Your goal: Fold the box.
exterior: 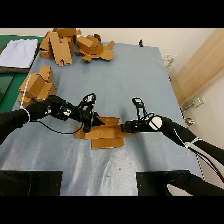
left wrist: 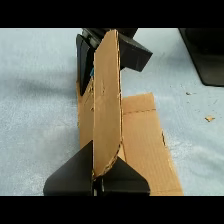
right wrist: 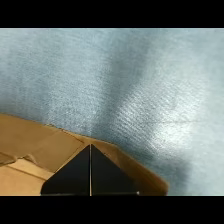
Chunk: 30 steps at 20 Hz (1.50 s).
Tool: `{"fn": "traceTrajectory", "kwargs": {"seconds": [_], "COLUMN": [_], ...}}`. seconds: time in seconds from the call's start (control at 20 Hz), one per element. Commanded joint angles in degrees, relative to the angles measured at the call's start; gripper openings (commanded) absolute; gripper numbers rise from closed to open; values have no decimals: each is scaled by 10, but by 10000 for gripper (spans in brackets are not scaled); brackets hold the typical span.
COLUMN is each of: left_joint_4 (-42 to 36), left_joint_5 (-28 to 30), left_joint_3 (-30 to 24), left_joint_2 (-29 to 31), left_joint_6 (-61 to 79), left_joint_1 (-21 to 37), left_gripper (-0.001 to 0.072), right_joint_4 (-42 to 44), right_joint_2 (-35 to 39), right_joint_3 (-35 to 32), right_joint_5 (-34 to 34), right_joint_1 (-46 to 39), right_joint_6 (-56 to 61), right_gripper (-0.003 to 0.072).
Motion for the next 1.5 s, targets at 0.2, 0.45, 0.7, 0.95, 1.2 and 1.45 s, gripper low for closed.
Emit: {"fn": "traceTrajectory", "kwargs": {"seconds": [0.2,0.45,0.7,0.95,1.2,1.45], "left_joint_4": [9,5,5,5,5,5], "left_joint_5": [5,17,40,45,44,43], "left_joint_3": [0,0,2,3,3,3], "left_joint_2": [0,0,0,0,0,0], "left_joint_6": [0,-1,-2,-5,-5,-5], "left_joint_1": [0,0,1,0,0,0], "left_gripper": [12,12,12,12,12,13], "right_joint_4": [-118,-297,-477,-526,-489,-465], "right_joint_2": [177,267,249,194,151,87], "right_joint_3": [0,-6,-7,-7,-7,-7], "right_joint_5": [92,219,237,235,172,143], "right_joint_1": [12,125,282,339,381,385], "right_joint_6": [82,200,353,366,267,154], "right_gripper": [1,1,1,1,344,430]}}
